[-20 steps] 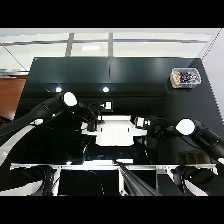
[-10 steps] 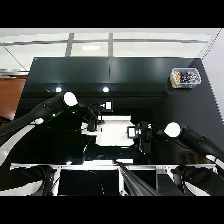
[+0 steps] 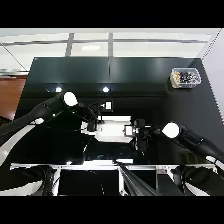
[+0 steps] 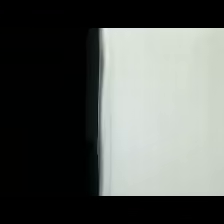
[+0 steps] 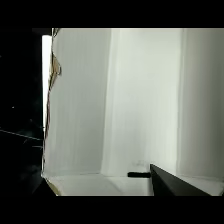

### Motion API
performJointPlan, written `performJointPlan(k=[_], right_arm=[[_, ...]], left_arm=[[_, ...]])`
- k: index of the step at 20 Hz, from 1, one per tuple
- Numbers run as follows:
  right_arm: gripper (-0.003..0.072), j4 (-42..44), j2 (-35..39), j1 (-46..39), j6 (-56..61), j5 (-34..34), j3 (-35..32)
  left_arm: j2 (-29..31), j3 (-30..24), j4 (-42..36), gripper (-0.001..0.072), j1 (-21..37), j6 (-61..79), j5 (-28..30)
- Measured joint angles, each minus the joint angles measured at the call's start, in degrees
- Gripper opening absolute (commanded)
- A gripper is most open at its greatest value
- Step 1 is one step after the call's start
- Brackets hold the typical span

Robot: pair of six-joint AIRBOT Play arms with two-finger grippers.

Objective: Fold the box and place the chain.

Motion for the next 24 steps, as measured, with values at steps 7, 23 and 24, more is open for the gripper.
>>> performJointPlan(k=[7, 23, 24], right_arm=[[0.0718, 0.61, 1.57, -1.99, 0.22, -0.22, 3.17], [0.0718, 6.40, -0.76, -7.89, -4.37, 1.81, 3.96], [0.0718, 6.95, -1.51, -7.91, -5.31, 2.69, 3.82]], left_arm=[[0.00, 0.00, 0.13, 0.0025, -0.02, -0.02, -0.02], [0.00, 0.00, 0.44, 0.0025, -0.02, 0.04, -0.24], [0.00, 0.00, 0.48, 0.0025, -0.04, 0.04, -0.28]])
